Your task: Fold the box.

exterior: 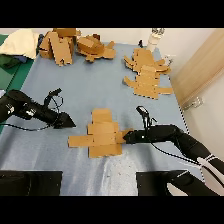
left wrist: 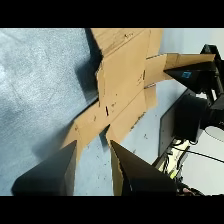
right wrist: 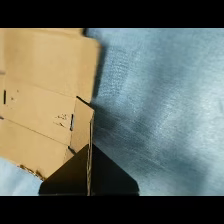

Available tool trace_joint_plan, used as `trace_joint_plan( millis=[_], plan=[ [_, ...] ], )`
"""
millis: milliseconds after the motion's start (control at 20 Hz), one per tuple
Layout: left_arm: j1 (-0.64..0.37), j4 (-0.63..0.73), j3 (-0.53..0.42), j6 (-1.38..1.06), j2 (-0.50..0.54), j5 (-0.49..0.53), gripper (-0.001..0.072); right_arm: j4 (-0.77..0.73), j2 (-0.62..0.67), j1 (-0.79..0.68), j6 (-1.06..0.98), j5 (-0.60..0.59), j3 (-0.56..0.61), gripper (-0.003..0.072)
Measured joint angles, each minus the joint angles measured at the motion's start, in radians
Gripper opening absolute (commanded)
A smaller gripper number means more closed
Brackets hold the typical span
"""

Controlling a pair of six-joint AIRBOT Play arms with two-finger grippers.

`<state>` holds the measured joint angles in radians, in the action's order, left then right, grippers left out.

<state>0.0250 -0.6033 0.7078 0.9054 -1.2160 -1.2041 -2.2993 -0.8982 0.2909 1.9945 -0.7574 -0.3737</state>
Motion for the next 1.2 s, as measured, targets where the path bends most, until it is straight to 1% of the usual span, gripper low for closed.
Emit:
trace_joint_plan(
  millis=[150,350,500,650,900,1200],
  plan=[
    [-0.001,0.027,0.0,-0.027,-0.021,0.0,0.0304,-0.006,0.006,0.014,0.019,0.001,0.0,-0.0002],
    [-0.001,0.108,0.009,-0.083,-0.106,0.001,0.0307,0.007,0.066,0.084,0.025,0.035,0.002,-0.0002],
    [-0.001,0.17,0.025,-0.119,-0.173,0.001,0.0308,0.066,0.111,0.153,-0.022,0.058,0.002,-0.0002],
    [-0.001,0.205,0.039,-0.14,-0.223,0.001,0.0308,0.134,0.132,0.209,-0.085,0.069,0.002,-0.0002],
    [0.006,0.244,0.047,-0.158,-0.285,0.002,0.0308,0.2,0.141,0.243,-0.137,0.076,0.002,-0.0001],
    [0.093,0.318,0.048,-0.207,-0.309,0.015,0.0308,0.229,0.143,0.25,-0.158,0.078,0.002,-0.0001]
  ],
)
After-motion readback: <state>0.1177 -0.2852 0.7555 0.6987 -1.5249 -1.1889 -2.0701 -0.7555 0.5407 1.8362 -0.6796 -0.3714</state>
